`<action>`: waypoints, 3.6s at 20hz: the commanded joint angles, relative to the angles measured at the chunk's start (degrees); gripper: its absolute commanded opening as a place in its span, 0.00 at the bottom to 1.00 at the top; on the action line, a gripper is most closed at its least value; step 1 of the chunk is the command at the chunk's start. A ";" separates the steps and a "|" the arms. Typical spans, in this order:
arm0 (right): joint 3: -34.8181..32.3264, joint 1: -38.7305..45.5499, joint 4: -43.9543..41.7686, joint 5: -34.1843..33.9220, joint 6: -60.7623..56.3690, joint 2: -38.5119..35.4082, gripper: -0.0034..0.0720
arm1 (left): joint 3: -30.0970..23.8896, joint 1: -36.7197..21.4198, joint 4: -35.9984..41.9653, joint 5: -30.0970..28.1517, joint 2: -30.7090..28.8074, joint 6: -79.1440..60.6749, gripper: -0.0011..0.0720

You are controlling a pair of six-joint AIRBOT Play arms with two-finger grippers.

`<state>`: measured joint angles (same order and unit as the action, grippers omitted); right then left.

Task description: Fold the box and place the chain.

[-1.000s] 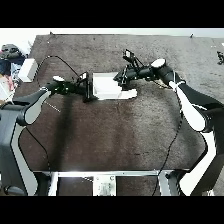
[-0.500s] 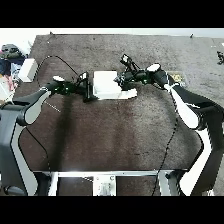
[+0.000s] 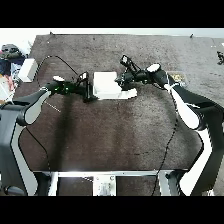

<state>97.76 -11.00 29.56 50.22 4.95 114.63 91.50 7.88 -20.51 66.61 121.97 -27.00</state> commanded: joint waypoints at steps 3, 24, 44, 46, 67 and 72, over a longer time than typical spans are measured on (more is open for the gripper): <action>0.09 1.68 3.30 10.16 -0.70 -7.30 0.06 | -0.02 0.00 0.00 0.00 0.04 -0.02 0.42; -3.56 -0.39 16.20 8.96 3.04 -2.10 0.66 | -0.02 0.00 0.00 0.02 0.04 0.00 0.42; -3.63 -4.57 16.74 4.85 2.97 -2.12 1.00 | -0.02 0.00 0.00 0.04 0.04 0.00 0.42; -3.63 -4.52 16.74 4.90 2.78 -2.12 0.99 | -0.02 0.00 0.00 0.02 0.04 0.00 0.42; -5.86 14.47 23.02 14.86 -56.85 -7.76 0.06 | -0.02 0.00 0.00 0.02 0.04 0.00 0.42; -6.16 12.46 14.38 18.01 -53.64 -1.16 0.06 | -0.02 0.00 0.00 0.04 0.04 0.00 0.42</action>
<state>91.83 1.96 49.95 65.60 -50.00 110.56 91.50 7.86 -20.49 66.63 121.97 -27.00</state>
